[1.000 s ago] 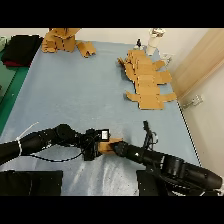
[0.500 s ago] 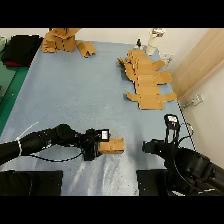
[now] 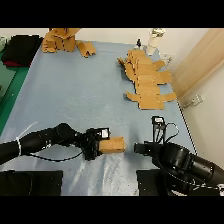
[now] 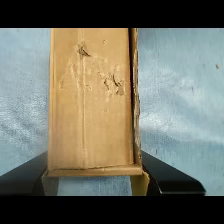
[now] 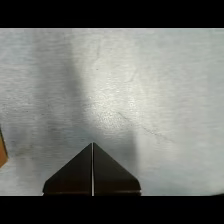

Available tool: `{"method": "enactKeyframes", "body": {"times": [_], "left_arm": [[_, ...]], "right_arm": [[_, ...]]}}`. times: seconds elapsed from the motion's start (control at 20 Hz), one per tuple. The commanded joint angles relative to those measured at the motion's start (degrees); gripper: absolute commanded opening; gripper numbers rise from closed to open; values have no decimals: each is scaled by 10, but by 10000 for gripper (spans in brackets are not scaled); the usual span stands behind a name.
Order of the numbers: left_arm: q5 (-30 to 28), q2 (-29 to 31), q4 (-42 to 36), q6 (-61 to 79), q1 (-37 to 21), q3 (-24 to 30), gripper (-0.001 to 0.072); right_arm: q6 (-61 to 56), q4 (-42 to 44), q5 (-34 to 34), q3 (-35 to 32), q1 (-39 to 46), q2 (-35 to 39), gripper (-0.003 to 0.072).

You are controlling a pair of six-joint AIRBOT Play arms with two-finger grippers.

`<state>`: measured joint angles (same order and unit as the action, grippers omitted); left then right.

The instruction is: Fold the box.

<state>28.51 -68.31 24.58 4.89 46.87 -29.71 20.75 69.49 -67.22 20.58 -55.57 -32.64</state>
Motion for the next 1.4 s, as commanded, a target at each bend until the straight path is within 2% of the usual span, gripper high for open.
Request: {"method": "enactKeyframes", "body": {"times": [0.0, 0.15, 0.25, 0.35, 0.4, 0.5, 0.65, 0.85, 1.0, 1.2, 1.35], "left_arm": [[-1, 18, 2, -95, -19, -12, 465], [-1, 67, 85, -269, -91, -35, 465], [0, 98, 235, -448, -175, -53, 465], [0, 104, 370, -580, -273, -75, 465], [-2, 97, 408, -612, -329, -89, 465], [-4, 57, 414, -616, -430, -128, 466], [24, -56, 412, -620, -518, -233, 466], [47, -222, 412, -637, -535, -424, 466], [50, -324, 415, -674, -538, -559, 465], [63, -422, 415, -719, -545, -692, 466], [86, -474, 416, -720, -548, -750, 466]], "right_arm": [[-15, -4, 25, 16, 0, -25, 3], [-15, -37, 25, 38, 0, -27, 3], [-14, -48, 25, 44, 0, -27, 3], [-14, -53, 28, 46, 0, -27, 3], [-14, -53, 34, 46, 0, -27, 3], [-14, -55, 53, 46, 0, -27, 4], [-15, -58, 88, 46, 0, -28, 3], [-16, -67, 102, 46, 0, -28, 3], [-34, -67, 111, 46, 0, -28, 4], [-34, -67, 118, 46, 0, -28, 4], [-34, -68, 118, 46, 0, -28, 4]]}}
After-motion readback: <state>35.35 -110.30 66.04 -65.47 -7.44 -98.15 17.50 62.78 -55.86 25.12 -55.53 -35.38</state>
